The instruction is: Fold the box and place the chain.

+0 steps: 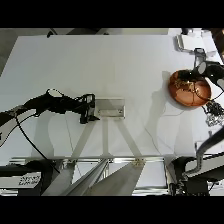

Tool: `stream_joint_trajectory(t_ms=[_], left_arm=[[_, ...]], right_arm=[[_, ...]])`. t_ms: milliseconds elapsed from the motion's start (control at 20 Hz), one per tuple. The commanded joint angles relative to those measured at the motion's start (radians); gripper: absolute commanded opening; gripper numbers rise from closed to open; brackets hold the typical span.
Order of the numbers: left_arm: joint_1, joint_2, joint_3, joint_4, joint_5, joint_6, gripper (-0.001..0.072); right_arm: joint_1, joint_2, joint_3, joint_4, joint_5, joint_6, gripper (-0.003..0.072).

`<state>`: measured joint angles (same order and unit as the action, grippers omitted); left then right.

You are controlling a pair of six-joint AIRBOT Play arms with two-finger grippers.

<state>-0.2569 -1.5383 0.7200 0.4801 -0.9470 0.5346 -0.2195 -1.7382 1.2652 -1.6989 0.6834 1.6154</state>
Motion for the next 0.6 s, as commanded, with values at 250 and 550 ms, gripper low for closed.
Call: stream_joint_trajectory(t_ms=[250, 550], left_arm=[[0.000, 0.000, 0.000, 0.000, 0.000, 0.000, 0.0277], [0.000, 0.000, 0.000, 0.000, 0.000, 0.000, 0.0277]], right_arm=[[0.091, 0.111, 0.004, -0.062, 0.147, -0.002, 0.0007], [0.256, 0.357, -0.010, -0.084, 0.488, -0.127, 0.0006]])
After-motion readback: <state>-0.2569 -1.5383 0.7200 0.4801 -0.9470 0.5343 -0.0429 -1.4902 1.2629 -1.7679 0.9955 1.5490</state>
